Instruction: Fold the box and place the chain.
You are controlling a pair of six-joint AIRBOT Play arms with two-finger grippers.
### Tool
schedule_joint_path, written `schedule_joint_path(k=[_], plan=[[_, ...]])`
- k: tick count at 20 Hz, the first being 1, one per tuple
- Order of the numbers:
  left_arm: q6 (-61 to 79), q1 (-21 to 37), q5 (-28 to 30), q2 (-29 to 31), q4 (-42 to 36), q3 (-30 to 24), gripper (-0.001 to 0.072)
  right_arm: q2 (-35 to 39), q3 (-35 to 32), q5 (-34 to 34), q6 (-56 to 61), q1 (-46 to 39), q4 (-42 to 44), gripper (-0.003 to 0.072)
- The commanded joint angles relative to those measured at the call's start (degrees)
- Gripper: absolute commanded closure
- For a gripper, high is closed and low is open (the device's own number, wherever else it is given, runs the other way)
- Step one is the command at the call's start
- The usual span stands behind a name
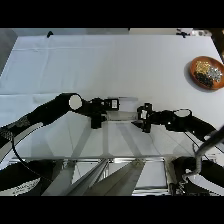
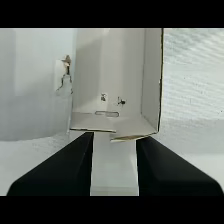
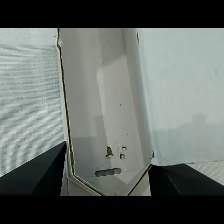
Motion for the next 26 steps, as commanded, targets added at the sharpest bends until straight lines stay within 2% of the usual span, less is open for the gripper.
schedule_joint_path(k=[1,2,4,8,14,18,20,24,25,26], plan=[[0.09,-0.42,1.88,0.17,-0.13,0.02,0.0440,-0.02,-0.02,-0.04,0.00,-0.02,0.00,0.0348],[0.15,-0.42,2.49,0.17,-0.15,0.02,0.0442,-0.02,-0.02,-0.04,0.00,-0.02,0.00,0.0348],[0.17,-0.39,2.95,0.17,-0.13,0.02,0.0571,-0.02,-0.02,-0.04,0.00,-0.02,-0.02,0.0348],[0.17,-0.39,3.30,0.13,-1.16,0.02,0.0573,-0.02,-0.02,-0.04,0.00,-0.02,0.00,0.0348],[4.35,-0.42,3.72,-1.95,-8.87,0.02,0.0569,-0.02,-0.02,-0.04,0.00,-0.02,-0.02,0.0348],[6.78,-0.42,4.66,-2.64,-11.30,0.02,0.0545,-0.02,-0.02,-0.04,0.00,-0.02,-0.02,0.0348],[6.80,-0.42,4.74,-2.67,-11.41,0.02,0.0488,-0.02,-0.02,-0.04,0.00,-0.02,-0.02,0.0348],[6.78,-0.42,5.55,-2.67,-11.74,0.02,0.0471,-0.02,-0.02,-0.04,0.00,-0.02,0.00,0.0348],[6.75,-0.42,5.57,-2.67,-11.76,0.02,0.0412,-0.02,-0.02,-0.04,0.00,-0.02,0.00,0.0348],[6.71,-0.42,5.46,-2.67,-11.78,0.02,0.0402,-0.02,-0.02,-0.04,0.00,-0.02,-0.02,0.0348]])
